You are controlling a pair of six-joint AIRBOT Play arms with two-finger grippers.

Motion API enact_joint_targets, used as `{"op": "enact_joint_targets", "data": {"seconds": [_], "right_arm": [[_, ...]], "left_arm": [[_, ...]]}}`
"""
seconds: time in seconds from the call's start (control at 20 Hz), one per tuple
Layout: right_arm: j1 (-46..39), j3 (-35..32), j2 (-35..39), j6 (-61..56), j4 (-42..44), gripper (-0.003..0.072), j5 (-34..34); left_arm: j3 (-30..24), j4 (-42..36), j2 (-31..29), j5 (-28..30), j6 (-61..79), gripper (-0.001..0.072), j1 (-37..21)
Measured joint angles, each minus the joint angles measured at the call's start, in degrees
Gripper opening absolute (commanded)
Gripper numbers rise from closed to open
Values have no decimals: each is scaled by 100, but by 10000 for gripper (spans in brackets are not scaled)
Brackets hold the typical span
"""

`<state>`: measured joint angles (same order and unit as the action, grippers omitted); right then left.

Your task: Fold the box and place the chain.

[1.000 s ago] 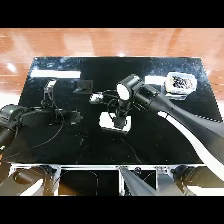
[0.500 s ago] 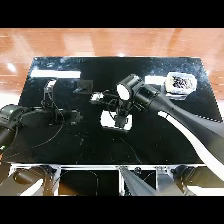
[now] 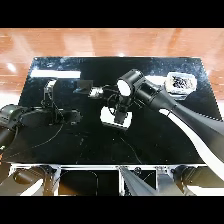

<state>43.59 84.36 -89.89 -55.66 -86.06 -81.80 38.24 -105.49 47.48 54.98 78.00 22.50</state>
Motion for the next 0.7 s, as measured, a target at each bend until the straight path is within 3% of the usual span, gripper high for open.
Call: {"op": "enact_joint_targets", "data": {"seconds": [0.5, 0.55, 0.6, 0.65, 0.7], "right_arm": [[-52, 57, 0, 2, -90, 138, 4], [-81, 57, 0, 2, -109, 175, 2], [-111, 57, 0, -2, -109, 388, 4], [-136, 57, 0, -2, -120, 552, 4], [-151, 57, 0, -2, -125, 573, 11]], "left_arm": [[0, 2, 0, 0, 0, 555, 0], [0, 2, 0, -2, 0, 554, 0], [0, 2, 0, -2, 0, 555, 0], [0, 2, 0, -2, 0, 555, 0], [0, 2, 0, 0, 2, 555, 0]]}}
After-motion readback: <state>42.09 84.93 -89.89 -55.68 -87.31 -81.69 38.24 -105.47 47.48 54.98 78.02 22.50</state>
